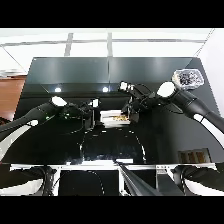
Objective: Fold the box and place the chain.
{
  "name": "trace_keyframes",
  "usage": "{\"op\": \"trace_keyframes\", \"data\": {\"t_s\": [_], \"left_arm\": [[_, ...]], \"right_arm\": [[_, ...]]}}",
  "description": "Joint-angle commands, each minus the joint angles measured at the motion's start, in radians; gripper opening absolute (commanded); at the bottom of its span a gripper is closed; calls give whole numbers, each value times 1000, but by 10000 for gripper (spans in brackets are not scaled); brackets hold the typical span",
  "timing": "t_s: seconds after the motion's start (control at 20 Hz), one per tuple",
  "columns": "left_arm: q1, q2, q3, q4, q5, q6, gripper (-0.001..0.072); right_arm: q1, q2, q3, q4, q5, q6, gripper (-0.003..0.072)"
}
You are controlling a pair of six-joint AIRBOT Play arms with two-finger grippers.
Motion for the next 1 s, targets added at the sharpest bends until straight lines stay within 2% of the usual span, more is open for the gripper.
{"op": "trace_keyframes", "data": {"t_s": [0.0, 0.05, 0.8, 0.85, 0.9, 0.95], "left_arm": [[-1, -1, 1, 0, 3, 0, 417], [-1, -1, 1, 0, 3, 0, 417], [-1, -1, 1, 0, 3, 0, 417], [-1, -1, 1, 0, 3, 0, 417], [-1, -1, 1, 0, 3, 0, 417], [-1, -1, 1, 0, 3, 0, 417]], "right_arm": [[3, 0, 0, -17, 24, 1, 96], [3, 0, 0, -24, 23, 2, 146], [3, 0, 0, -48, 30, 58, 149], [3, 0, 0, -49, 30, 58, 171], [3, 0, 0, -53, 30, 58, 345], [3, 0, 0, -56, 30, 60, 377]]}}
